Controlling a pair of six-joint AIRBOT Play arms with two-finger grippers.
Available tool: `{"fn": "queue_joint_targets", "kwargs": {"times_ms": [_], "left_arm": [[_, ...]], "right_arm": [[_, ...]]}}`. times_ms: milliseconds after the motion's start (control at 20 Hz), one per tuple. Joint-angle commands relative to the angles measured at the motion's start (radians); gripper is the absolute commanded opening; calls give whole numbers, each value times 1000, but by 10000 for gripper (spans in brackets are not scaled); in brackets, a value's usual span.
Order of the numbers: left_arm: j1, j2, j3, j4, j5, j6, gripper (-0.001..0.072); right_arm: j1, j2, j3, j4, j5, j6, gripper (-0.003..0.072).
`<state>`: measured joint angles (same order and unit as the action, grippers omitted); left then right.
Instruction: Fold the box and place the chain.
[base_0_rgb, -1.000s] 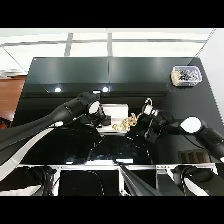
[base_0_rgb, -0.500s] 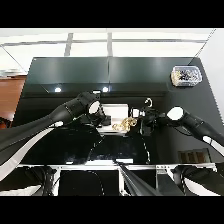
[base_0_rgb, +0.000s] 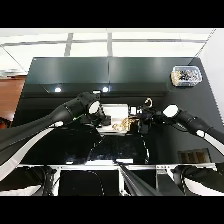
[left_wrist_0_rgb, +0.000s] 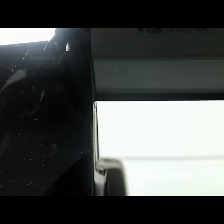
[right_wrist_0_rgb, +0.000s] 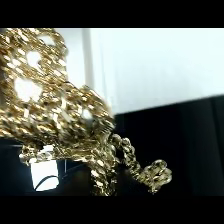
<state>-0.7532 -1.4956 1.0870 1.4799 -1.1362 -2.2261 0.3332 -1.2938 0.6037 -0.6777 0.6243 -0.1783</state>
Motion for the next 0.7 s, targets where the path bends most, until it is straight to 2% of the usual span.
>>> {"fn": "queue_joint_targets", "kwargs": {"times_ms": [0, 150, 350, 500, 650], "left_arm": [[-1, 0, 1, 0, 0, 0, 31], [-1, 0, 1, 0, -2, 0, 31], [-1, 0, 1, 0, -2, 0, 31], [-1, 0, 1, 0, -2, 0, 30], [-1, 0, 1, 0, -2, 0, 30]], "right_arm": [[-17, -5, 1, -6, 7, 45, 25], [-29, 33, 1, -13, 26, 198, 24], [-54, 190, 1, -13, 54, 533, 23], [-67, 344, 19, -8, 185, 684, 23], [-67, 470, 65, 78, 317, 792, 23]]}}
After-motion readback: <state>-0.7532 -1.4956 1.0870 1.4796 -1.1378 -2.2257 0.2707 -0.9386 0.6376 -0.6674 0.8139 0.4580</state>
